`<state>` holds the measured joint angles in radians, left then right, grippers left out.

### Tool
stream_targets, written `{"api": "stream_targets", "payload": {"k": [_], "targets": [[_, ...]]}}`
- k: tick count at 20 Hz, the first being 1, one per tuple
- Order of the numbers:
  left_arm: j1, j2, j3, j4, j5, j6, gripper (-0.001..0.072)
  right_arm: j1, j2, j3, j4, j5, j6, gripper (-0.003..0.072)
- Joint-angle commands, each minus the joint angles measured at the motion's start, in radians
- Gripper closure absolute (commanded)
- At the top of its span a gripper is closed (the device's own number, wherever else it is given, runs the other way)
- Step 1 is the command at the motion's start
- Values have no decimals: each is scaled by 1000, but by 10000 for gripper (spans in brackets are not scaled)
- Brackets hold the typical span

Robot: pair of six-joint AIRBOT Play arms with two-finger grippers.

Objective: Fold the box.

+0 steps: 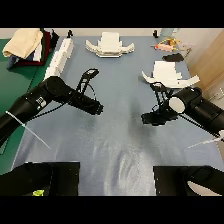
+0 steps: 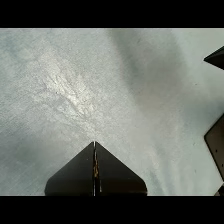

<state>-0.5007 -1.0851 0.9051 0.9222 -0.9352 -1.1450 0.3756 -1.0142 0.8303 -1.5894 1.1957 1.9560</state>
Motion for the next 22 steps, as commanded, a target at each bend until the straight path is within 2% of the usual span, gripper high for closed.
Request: {"api": "stream_targets", "payload": {"k": [1,10,13,17,20,22], "targets": [[-1,0,0,0,0,0,697,0,-1,0,0,0,0,684],[-1,0,0,0,0,0,697,0,-1,0,0,-1,0,684],[-1,0,0,0,0,0,697,0,-1,0,7,-65,0,684],[-1,0,0,0,0,0,697,0,-2,-1,62,-70,43,683],[-1,0,0,-11,2,0,697,-43,-4,29,-18,-64,122,682],[-1,0,0,-14,10,0,697,-190,-40,144,-77,-17,85,436]]}}
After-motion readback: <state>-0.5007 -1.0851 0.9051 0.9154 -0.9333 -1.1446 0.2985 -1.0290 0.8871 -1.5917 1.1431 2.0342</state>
